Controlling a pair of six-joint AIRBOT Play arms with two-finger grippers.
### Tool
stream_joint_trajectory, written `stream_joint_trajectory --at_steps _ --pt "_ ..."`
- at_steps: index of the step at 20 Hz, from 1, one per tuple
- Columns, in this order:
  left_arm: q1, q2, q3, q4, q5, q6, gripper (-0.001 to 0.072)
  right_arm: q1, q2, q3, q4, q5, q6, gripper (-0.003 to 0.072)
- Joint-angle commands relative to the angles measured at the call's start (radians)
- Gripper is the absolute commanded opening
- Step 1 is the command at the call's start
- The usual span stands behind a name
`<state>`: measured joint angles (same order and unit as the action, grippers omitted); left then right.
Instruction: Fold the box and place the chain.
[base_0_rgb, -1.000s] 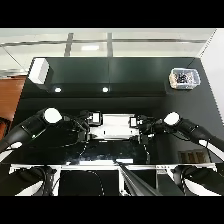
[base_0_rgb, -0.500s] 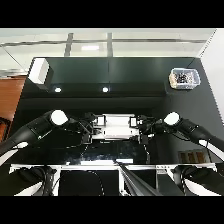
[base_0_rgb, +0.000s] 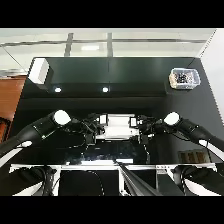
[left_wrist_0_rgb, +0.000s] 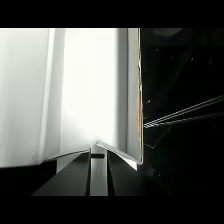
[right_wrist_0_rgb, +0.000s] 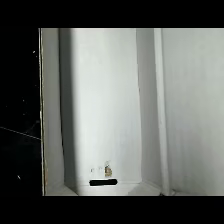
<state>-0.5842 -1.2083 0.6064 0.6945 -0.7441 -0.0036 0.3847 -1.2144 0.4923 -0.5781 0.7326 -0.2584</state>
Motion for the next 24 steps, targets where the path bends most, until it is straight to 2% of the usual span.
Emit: stream_joint_trajectory --at_steps 1,6,7,8,9,10,11,12,13,15,16,17,20,22,24 --pt "-0.035 -0.043 0.002 -0.086 0.063 -0.004 0.0134 0.001 -0.001 0.000 0.001 0.000 0.000 0.0169" --pt "-0.034 -0.044 0.002 -0.108 0.068 -0.014 0.0135 0.001 -0.001 0.000 0.001 0.000 0.000 0.0168" --pt "-0.032 -0.044 0.002 -0.108 0.067 -0.032 0.0100 0.001 -0.001 0.000 0.001 0.000 0.000 0.0168" --pt "-0.032 -0.044 0.002 -0.104 0.060 -0.033 0.0025 0.001 -0.001 0.000 0.001 0.000 0.000 0.0169" --pt "-0.033 -0.044 0.002 -0.104 0.060 -0.033 0.0037 0.001 -0.001 0.000 0.001 0.000 0.001 0.0169" --pt "-0.034 -0.044 0.002 -0.105 0.059 -0.033 0.0252 0.001 -0.001 0.000 0.001 0.000 0.001 0.0169" --pt "-0.034 -0.044 0.002 -0.104 0.059 -0.033 0.0367 0.001 -0.001 0.000 0.001 0.000 0.001 0.0169" --pt "-0.027 -0.043 0.003 -0.093 0.055 -0.033 0.0187 0.001 -0.001 0.000 0.001 0.000 0.000 0.0169" --pt "-0.021 -0.040 0.003 -0.080 0.047 -0.034 0.0056 0.001 -0.001 0.000 0.001 0.000 0.001 0.0169" --pt "-0.005 -0.033 0.005 -0.078 0.032 -0.130 0.0243 0.001 -0.001 0.000 0.001 0.000 0.001 0.0169" --pt "0.016 -0.024 0.015 -0.042 0.006 -0.203 0.0169 0.001 -0.001 0.000 0.001 0.000 0.001 0.0169" --pt "0.043 -0.009 0.033 0.016 -0.058 -0.268 0.0025 0.001 0.000 0.000 0.001 0.000 0.000 0.0169" --pt "0.138 0.087 0.084 0.249 -0.242 -0.525 0.0024 0.001 -0.001 0.000 0.001 0.000 0.000 0.0169" --pt "0.203 0.181 0.089 0.499 -0.251 -0.687 0.0024 0.001 -0.001 0.000 0.001 0.000 0.001 0.0169" --pt "0.304 0.243 0.087 0.663 -0.234 -1.028 0.0025 0.001 -0.001 0.000 0.001 0.000 0.000 0.0169"
